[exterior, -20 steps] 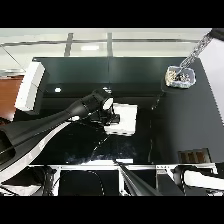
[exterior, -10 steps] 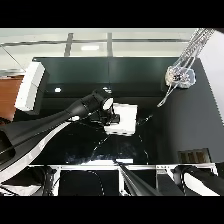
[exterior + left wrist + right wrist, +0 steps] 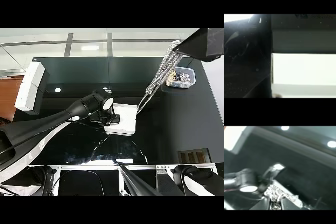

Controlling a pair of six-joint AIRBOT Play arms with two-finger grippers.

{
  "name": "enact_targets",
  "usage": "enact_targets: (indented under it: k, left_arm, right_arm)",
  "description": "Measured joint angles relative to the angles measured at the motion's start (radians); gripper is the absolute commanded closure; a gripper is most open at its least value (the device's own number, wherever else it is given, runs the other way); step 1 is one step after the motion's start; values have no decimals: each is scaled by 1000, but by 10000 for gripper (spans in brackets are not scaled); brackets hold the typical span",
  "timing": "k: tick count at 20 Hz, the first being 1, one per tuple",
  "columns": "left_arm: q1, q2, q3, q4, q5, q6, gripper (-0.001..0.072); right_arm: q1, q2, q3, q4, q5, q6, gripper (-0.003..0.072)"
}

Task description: Fold the box and place the chain.

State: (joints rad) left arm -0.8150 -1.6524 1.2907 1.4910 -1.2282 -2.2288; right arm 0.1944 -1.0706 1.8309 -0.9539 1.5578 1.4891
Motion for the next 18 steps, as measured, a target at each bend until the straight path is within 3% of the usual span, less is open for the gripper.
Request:
enact_targets:
  k: [14, 18]
  left_arm:
    - [0, 0, 0, 1, 2, 0, 684]
    - [0, 0, 0, 1, 2, 0, 684]
  right_arm:
    - [52, 1, -7, 186, -45, -23, 671]
    - [58, 0, -98, 179, -44, -24, 671]
